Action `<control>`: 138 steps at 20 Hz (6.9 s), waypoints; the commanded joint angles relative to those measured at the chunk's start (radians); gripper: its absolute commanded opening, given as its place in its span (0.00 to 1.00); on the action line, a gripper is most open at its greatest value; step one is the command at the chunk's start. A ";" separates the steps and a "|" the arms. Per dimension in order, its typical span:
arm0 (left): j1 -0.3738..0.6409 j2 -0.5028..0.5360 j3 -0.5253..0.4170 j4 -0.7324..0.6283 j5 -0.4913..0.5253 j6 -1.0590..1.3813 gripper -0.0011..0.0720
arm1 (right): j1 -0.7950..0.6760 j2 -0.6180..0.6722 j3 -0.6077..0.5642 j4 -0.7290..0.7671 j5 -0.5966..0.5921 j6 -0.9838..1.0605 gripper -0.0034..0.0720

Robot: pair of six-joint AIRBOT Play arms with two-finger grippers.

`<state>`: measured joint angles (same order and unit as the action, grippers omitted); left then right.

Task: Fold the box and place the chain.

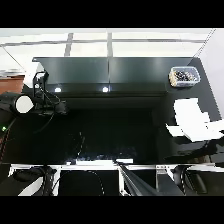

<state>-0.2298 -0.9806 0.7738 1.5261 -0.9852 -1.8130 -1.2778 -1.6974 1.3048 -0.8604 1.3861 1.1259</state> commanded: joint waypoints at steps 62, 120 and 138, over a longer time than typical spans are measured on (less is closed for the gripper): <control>0.058 -0.479 -0.014 -1.134 -0.208 0.972 0.98 | 1.527 0.856 -1.009 0.893 -0.885 -0.637 0.07; -0.317 -0.367 0.005 -0.723 0.217 1.807 0.05 | 1.542 0.849 -0.713 -0.214 -0.399 -0.852 1.00; -0.328 -0.411 0.018 -0.724 0.241 1.806 0.06 | 1.709 0.740 -0.851 0.021 -0.557 -1.020 1.00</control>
<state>-0.5575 -1.3911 0.7902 0.8009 -0.7418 -0.0071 0.4236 -0.9531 0.4606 -0.8474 0.8539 0.1295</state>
